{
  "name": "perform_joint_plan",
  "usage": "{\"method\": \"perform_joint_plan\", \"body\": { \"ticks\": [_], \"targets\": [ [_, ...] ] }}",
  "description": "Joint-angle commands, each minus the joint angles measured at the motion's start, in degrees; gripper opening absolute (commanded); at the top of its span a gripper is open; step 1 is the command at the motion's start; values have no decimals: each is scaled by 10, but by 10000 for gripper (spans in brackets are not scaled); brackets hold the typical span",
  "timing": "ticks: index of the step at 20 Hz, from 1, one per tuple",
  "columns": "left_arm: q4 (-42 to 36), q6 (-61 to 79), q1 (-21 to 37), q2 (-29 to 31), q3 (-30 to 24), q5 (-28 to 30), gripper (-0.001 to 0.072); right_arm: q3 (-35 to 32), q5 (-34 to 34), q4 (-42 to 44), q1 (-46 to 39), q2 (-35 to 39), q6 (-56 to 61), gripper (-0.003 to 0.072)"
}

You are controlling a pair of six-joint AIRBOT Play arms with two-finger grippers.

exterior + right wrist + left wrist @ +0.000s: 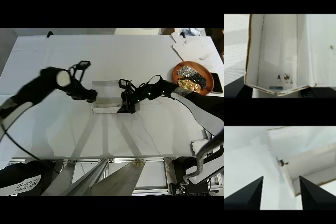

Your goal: Fold the box and place the chain.

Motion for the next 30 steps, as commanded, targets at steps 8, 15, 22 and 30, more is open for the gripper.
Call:
{"method": "perform_joint_plan", "body": {
  "ticks": [8,15,22,30],
  "targets": [
    [-251,813,193,34,-95,-83,524,1,0,0,0,0,0,530],
    [-417,1124,195,-73,-134,-31,707,1,0,0,0,0,0,530],
    [-434,1184,195,-138,-134,-32,709,1,0,0,0,0,0,530],
    [-453,1170,197,-140,-89,-62,709,1,0,0,0,0,0,530]
  ]
}}
